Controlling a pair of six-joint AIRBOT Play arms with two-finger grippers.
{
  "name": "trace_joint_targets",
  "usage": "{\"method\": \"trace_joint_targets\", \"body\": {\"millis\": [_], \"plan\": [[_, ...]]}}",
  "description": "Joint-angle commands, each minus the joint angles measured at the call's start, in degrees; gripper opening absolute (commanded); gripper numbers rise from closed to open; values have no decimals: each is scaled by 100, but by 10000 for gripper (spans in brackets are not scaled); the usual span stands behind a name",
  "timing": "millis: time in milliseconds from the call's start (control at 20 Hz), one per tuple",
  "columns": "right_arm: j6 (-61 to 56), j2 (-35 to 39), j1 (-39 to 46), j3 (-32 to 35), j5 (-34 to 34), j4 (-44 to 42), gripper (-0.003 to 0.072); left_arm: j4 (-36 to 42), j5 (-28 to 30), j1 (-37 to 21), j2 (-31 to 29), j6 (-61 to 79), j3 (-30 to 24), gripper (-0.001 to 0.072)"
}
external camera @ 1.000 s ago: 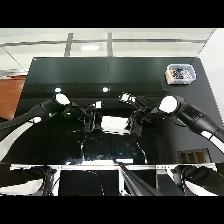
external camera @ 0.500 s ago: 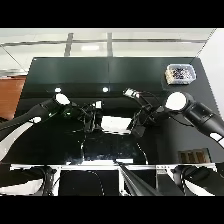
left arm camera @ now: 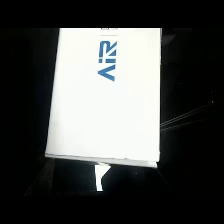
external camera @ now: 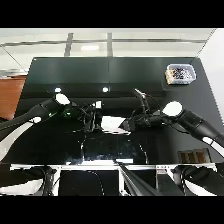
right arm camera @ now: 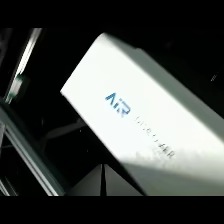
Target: Fold the box and place the chain.
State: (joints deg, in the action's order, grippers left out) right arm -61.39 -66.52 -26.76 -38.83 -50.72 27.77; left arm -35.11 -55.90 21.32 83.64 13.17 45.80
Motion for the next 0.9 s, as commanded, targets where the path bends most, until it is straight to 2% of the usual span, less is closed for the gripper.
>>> {"method": "trace_joint_targets", "body": {"millis": [0,150,450,550,700,850], "plan": [[-81,-302,-15,179,695,-398,17,-2,-2,0,2,7,2,355],[-140,-415,-15,179,916,-378,17,-2,0,0,2,7,2,355],[-184,-459,-13,188,800,-221,17,-2,0,0,2,9,2,355],[-114,-372,63,125,533,-216,17,4,-4,0,2,7,2,354],[50,177,492,-212,-201,129,17,164,57,0,0,-190,4,354],[-146,1019,1270,-400,-584,730,17,428,459,2,-103,-205,11,354]]}}
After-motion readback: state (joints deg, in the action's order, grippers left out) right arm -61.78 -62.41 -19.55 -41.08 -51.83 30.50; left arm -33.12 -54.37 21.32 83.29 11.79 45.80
